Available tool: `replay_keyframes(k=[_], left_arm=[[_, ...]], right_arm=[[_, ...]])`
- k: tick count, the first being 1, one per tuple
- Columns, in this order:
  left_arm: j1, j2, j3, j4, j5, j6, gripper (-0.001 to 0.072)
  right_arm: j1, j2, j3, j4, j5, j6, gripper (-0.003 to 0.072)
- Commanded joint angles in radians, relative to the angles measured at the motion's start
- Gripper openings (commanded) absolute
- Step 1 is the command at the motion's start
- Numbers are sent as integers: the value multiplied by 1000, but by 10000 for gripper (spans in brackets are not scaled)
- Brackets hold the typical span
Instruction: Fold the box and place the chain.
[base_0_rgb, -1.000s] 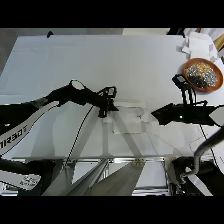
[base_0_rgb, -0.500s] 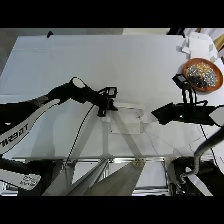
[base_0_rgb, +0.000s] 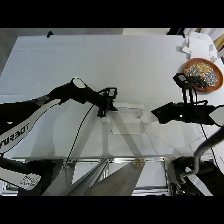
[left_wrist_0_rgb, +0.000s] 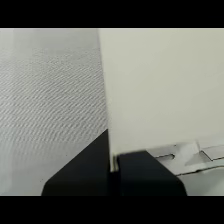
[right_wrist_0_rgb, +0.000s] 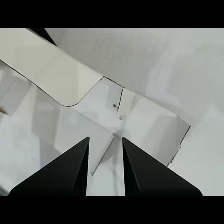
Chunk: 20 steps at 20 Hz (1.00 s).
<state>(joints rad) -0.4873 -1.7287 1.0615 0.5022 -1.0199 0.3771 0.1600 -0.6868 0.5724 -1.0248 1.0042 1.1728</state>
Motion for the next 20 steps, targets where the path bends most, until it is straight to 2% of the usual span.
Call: replay_keyframes(k=[1,7,20], left_arm=[[-13,-8,0,11,11,1,7],[-27,-8,0,12,51,1,8],[-27,-7,0,11,51,-2,13]], right_arm=[[0,1,1,0,-1,0,237],[0,1,1,0,0,0,237],[0,1,1,-52,48,-3,237]])
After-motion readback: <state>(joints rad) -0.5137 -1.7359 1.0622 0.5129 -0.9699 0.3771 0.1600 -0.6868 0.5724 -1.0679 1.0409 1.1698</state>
